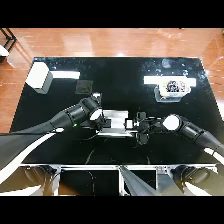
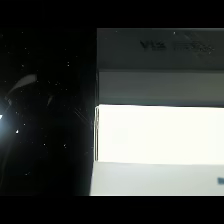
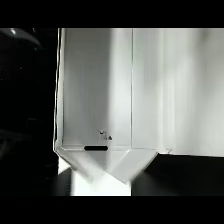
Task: Fold the box and place the chain.
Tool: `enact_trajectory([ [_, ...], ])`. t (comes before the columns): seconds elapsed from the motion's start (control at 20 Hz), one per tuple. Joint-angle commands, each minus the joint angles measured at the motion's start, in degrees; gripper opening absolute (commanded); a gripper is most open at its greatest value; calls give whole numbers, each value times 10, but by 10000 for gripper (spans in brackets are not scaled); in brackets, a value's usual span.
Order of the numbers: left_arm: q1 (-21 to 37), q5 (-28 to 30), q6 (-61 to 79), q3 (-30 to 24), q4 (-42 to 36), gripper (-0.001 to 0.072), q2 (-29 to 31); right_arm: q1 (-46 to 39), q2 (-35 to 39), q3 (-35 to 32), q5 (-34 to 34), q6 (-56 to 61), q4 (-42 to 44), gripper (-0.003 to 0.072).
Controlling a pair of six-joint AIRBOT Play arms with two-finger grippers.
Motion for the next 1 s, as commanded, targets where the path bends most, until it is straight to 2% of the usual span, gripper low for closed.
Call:
enact_trajectory([
  [0.0, 0, -1, -1, 0, 0, 15, 0, 0, 0, 0, 2, 28, -3, 291],
  [0.05, 0, -1, -1, 0, 0, 15, 0, 0, -2, 0, 2, 35, 0, 225],
  [0.35, 0, 0, -1, 0, 0, 15, 0, 2, -19, 0, -15, 40, 88, 225],
  [0.45, 0, 0, -1, 0, 0, 15, 0, 13, -35, 0, -22, 40, 101, 225],
  [0.65, 0, -1, -1, 0, 0, 15, 0, 42, -57, 0, -81, 40, 137, 225],
  [0.8, 0, -1, -1, 0, 0, 15, 0, 42, -61, 0, -81, 40, 143, 226],
  [0.95, 0, -1, -1, 0, 0, 15, 0, 42, -61, 0, -80, 40, 143, 342],
])
